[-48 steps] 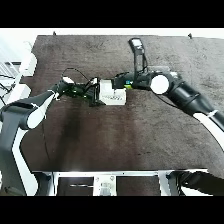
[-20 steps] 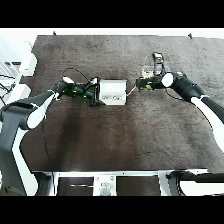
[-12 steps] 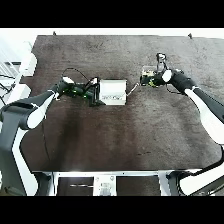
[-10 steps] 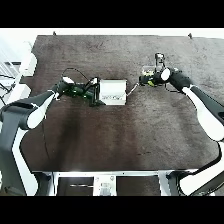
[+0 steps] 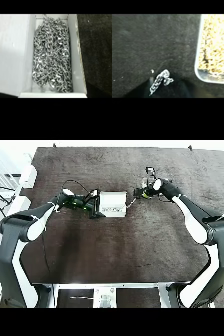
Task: Fold the box and place the chain.
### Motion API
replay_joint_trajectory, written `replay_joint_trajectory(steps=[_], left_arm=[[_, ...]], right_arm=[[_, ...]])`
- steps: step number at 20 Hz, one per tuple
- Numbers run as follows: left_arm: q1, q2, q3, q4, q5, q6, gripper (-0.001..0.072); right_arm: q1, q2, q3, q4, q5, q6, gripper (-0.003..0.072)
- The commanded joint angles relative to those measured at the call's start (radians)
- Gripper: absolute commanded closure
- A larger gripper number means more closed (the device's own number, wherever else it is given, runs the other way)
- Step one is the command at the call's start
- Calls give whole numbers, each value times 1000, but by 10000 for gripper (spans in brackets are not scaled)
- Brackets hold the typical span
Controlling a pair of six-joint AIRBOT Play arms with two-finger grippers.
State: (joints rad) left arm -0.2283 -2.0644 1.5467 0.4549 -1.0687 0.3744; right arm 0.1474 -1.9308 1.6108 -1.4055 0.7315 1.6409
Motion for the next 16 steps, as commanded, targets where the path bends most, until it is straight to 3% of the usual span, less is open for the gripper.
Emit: replay_joint_trajectory(steps=[1, 2, 4, 5, 8, 16], left_arm=[[0, 0, 0, 0, -1, 0, 214], [0, 0, 0, 0, -1, 0, 213], [0, 0, 0, 0, 0, 0, 213], [0, 0, 0, 0, 0, 0, 213], [0, 0, 0, 0, 2, 0, 213], [0, 0, 0, 0, 2, 0, 213]], right_arm=[[10, -20, 8, 2, 55, -3, 370], [13, -20, 8, -1, 64, -4, 435], [14, -20, 10, 3, 63, -31, 640], [16, -16, 13, 3, 67, -30, 677], [31, 50, 17, 8, 102, -32, 677], [103, 402, 16, 6, 281, -76, 677]])
